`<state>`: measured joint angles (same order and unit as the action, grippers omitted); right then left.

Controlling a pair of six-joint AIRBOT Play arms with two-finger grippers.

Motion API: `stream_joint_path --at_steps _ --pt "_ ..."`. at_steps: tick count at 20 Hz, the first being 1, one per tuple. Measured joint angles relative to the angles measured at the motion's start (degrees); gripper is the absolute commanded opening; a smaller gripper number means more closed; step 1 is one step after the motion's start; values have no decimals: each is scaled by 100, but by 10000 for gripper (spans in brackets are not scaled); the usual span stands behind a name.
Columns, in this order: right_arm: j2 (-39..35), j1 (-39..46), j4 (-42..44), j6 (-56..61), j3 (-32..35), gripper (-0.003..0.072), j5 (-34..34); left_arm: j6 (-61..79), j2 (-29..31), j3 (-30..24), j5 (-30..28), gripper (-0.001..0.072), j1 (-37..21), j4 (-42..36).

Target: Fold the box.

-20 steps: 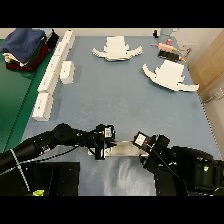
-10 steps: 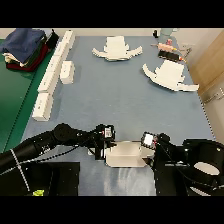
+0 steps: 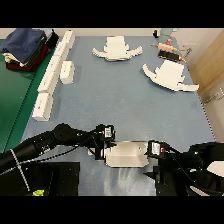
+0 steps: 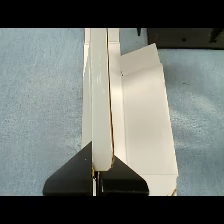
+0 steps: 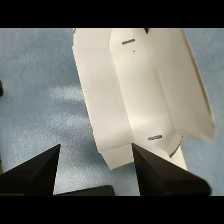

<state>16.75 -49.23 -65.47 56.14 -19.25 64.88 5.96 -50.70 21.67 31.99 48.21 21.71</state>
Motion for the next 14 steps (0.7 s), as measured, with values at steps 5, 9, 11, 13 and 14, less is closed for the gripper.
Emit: stream_joint_path --at_steps 5,9,11,13,14 --pt "811 -774 50 -295 0 720 -326 0 0 0 0 17 0 -2" --pt "1478 -1714 -1078 518 0 720 -999 0 0 0 0 17 0 -2" --pt "1696 -2079 -1700 1178 0 720 -1204 0 0 0 0 17 0 -2" --pt "1834 -2339 -2398 1967 0 720 -1300 -2 0 0 0 17 0 0" --pt "1873 -2435 -2745 2398 0 720 -1335 0 0 0 0 17 0 -2"
